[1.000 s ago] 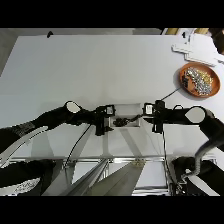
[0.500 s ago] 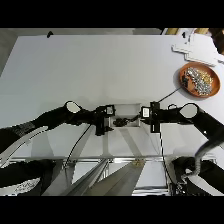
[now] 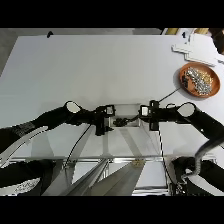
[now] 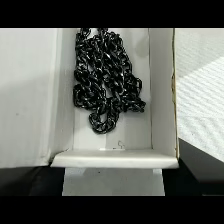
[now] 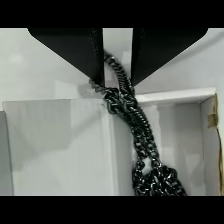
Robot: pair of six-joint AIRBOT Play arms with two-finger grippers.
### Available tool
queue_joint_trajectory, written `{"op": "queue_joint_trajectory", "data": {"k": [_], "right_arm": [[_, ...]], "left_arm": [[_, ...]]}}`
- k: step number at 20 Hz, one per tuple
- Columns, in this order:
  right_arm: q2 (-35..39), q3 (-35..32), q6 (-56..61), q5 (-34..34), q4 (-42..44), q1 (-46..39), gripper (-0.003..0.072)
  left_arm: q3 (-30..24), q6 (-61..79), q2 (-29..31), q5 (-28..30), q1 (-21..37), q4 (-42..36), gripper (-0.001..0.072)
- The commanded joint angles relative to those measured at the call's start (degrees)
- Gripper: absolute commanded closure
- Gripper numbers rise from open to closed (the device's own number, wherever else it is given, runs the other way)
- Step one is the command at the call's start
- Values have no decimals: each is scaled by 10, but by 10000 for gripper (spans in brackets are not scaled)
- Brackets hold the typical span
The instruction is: Fold the box and place the chain.
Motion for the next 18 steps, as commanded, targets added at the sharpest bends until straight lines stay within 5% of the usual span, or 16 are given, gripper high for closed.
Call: {"op": "queue_joint_trajectory", "data": {"k": [1,4,6,13,18], "right_arm": [[-13,0,-2,-17,7,0,527],[-15,0,-2,-3,33,0,535],[-15,0,-2,16,31,0,667],[94,0,204,78,-54,0,666],[191,0,295,101,12,41,666]], "left_arm": [[0,0,0,0,0,0,457],[0,0,0,0,0,0,457],[0,0,0,0,0,0,457],[0,0,0,0,0,0,457],[0,0,0,0,0,0,457]]}}
